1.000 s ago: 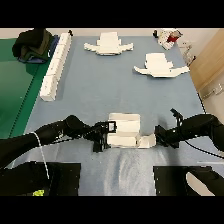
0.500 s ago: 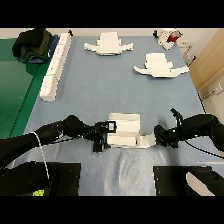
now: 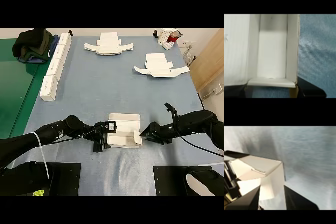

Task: Fold the box.

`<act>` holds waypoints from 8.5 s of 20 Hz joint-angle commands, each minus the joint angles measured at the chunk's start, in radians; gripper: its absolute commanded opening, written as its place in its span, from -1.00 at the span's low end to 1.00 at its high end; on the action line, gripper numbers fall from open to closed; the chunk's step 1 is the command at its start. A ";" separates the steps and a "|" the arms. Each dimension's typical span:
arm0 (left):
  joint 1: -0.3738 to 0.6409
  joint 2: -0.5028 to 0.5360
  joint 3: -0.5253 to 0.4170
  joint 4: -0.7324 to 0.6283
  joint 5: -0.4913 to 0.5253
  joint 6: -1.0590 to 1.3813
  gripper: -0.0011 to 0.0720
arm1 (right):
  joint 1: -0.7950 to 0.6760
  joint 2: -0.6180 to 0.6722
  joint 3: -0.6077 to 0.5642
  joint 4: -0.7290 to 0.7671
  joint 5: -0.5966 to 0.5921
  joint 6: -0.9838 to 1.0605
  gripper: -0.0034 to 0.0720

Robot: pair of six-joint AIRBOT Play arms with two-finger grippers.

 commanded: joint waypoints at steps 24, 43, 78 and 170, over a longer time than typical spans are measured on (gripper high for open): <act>0.000 0.000 0.000 -0.001 -0.002 0.000 0.07 | 0.796 -0.455 0.464 -0.818 -0.043 0.962 0.14; 0.000 0.000 0.001 -0.002 -0.001 0.000 0.07 | 0.795 -0.360 0.478 -0.881 -0.101 0.970 0.47; 0.000 0.000 0.001 -0.020 0.035 -0.002 0.07 | 0.140 -0.597 0.525 0.161 -0.294 -0.568 -0.89; 0.000 0.000 0.001 -0.020 0.036 -0.002 0.07 | 1.022 -0.007 0.114 -1.090 0.558 -0.185 -0.16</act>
